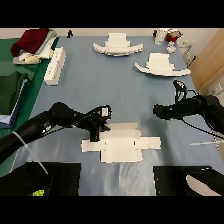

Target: Fold the box.

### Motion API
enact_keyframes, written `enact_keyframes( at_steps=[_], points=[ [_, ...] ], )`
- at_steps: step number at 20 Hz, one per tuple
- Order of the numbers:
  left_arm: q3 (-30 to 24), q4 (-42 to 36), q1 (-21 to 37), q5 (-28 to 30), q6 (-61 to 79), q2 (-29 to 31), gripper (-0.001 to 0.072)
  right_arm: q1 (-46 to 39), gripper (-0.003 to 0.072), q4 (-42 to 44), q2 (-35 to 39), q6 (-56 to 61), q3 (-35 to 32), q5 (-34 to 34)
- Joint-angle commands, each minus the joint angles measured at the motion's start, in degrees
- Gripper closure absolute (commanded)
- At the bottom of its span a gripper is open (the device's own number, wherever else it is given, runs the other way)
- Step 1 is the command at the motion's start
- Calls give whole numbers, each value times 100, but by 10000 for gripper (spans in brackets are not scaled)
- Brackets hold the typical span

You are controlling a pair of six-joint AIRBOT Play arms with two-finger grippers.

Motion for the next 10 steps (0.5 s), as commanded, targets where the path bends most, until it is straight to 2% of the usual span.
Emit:
enact_keyframes(
  at_steps=[1, 3, 7, 9, 10],
  points=[
    [-227, 389, -251, 417, -24, 713, 699, 2, 671, 2, 4, -9, 2, 9],
    [-750, 343, -719, 1117, -22, 1032, 699, 2, 671, 2, 4, -9, 2, 20],
    [-1650, 328, -2081, 3506, -22, 1403, 698, 2, 684, 2, 4, -7, 2, 63],
    [-1808, 328, -2546, 4074, -98, 1342, 696, 2, 683, 4, 4, -7, 2, 68],
    [-1829, 328, -2653, 4131, -168, 1268, 696, 2, 684, 4, 4, -7, 2, 70]
  ],
)
